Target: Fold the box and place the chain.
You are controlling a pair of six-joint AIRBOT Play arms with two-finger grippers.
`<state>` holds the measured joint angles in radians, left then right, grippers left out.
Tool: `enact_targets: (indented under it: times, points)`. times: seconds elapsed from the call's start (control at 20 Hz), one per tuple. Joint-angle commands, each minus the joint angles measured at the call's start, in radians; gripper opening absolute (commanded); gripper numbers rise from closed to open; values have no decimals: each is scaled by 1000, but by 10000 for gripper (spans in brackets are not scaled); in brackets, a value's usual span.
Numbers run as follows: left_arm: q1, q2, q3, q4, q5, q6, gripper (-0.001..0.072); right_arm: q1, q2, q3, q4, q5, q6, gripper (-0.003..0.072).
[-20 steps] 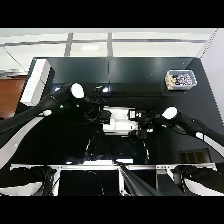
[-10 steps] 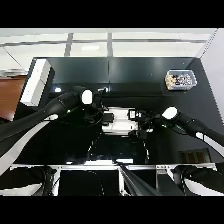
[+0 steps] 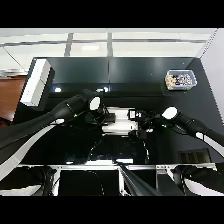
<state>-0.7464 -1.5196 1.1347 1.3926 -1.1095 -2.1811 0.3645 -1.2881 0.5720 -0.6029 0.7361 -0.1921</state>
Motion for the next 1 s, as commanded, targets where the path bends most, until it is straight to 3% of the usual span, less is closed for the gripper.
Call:
enact_targets:
  times: [0.0,0.05,0.75,0.8,0.9,0.95]
  points:
    - [-13,-21,8,31,-43,-53,222,1,-1,0,0,1,0,177]
    - [-14,-31,8,25,-48,-53,246,1,-1,0,0,1,0,177]
    - [-62,-104,95,80,-55,-98,231,1,-1,0,0,0,0,177]
    - [-65,-105,95,84,-55,-100,219,1,-1,0,0,0,0,177]
    - [-69,-105,95,88,-55,-104,22,1,-1,0,0,0,0,177]
    - [-69,-105,95,88,-55,-105,21,1,-1,0,0,0,0,177]
